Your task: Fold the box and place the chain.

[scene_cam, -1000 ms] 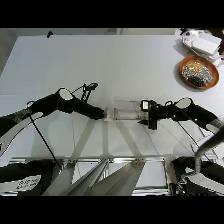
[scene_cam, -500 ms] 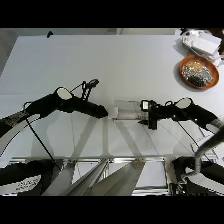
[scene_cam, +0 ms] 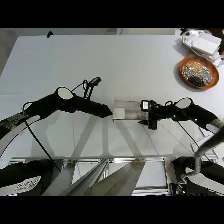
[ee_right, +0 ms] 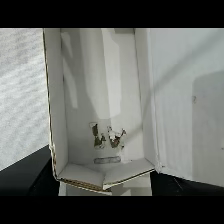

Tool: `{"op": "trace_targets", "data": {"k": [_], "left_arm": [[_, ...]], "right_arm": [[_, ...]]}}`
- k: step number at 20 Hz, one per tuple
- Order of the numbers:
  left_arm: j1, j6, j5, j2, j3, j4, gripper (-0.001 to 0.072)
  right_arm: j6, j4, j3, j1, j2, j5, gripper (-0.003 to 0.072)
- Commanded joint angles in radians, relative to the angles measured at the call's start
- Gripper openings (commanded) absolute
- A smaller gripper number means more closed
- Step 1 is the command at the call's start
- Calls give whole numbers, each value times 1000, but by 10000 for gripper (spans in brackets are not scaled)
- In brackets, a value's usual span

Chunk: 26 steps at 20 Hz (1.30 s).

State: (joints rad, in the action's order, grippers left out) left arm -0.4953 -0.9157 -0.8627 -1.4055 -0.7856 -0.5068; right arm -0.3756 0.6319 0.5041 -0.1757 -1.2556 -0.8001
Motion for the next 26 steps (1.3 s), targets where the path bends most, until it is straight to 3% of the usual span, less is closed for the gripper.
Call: {"op": "trace_targets", "data": {"k": [1, 7, 9, 11, 18, 26], "left_arm": [[-20, 3, 3, 2, -6, 24, 231], [-31, -1, 1, 2, -14, 27, 234], [-47, -21, 14, 2, -14, 23, 343], [-71, -85, 57, 1, -23, -7, 343], [-157, -549, 69, -7, -159, -451, 343], [-242, -760, 32, -48, -245, -585, 343]], "right_arm": [[0, 0, 0, 0, 0, 0, 280], [0, 0, 0, 0, 0, 0, 280], [0, 0, 0, 0, 0, 0, 280], [0, 0, 1, 0, 0, 0, 280], [0, 0, 1, 0, 0, 0, 280], [0, 0, 1, 0, 0, 0, 280]]}}
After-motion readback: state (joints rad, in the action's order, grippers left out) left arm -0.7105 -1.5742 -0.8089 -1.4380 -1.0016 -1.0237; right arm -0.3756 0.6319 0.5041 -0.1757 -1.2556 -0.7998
